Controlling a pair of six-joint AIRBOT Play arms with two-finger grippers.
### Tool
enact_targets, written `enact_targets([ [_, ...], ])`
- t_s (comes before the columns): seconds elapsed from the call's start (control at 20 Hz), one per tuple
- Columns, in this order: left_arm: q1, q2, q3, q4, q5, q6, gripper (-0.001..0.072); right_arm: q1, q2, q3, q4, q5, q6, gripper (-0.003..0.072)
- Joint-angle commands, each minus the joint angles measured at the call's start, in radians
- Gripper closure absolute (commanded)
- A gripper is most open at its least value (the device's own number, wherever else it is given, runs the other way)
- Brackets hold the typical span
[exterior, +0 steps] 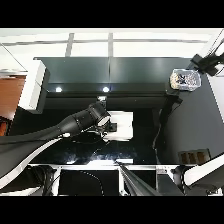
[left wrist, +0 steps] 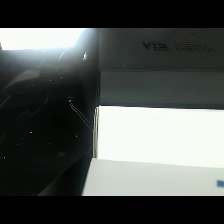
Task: Fold the box and place the chain.
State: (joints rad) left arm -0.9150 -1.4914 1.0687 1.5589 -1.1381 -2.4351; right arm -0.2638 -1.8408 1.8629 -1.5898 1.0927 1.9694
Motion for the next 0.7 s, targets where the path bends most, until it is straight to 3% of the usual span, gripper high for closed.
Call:
enact_targets([
  [0.0,0.000,0.000,0.000,0.000,0.000,0.000,0.0681,-0.003,0.131,0.032,0.048,0.054,-0.193,0.0642],
  [0.15,0.000,0.000,0.000,0.001,0.000,0.000,0.0681,0.004,0.283,0.031,0.134,0.140,-0.418,0.0643],
  [0.3,0.000,0.000,0.000,0.000,0.000,0.000,0.0681,-0.031,0.433,0.030,0.359,0.122,-0.472,0.0643],
  [0.65,0.000,0.000,0.000,0.000,0.003,0.000,0.0681,-0.007,0.670,0.011,0.599,0.203,-0.509,0.0644],
])
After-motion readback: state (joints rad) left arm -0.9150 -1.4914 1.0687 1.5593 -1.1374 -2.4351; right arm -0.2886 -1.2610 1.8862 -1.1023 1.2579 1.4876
